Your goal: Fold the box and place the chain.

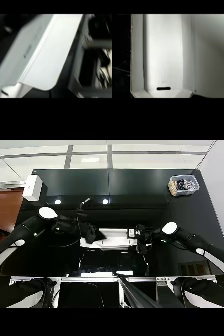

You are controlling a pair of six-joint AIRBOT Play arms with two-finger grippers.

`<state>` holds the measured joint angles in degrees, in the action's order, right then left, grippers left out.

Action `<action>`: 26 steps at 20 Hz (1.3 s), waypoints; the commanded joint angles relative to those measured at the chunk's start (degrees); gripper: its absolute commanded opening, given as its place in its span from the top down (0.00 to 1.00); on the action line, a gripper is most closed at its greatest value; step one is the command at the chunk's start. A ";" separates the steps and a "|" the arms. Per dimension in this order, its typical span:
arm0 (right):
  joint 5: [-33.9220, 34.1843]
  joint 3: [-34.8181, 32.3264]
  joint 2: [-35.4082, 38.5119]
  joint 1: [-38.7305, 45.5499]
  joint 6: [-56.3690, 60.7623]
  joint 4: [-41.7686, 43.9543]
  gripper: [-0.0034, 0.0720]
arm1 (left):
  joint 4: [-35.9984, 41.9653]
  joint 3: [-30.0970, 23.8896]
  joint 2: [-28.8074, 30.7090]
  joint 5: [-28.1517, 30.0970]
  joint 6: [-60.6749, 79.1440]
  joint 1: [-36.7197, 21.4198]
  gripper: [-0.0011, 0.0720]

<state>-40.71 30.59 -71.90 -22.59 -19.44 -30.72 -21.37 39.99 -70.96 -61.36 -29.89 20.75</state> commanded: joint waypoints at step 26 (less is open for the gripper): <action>2.16 0.02 -0.04 -0.04 1.31 1.09 0.61 | -13.60 -8.35 13.99 7.72 8.11 -9.20 0.94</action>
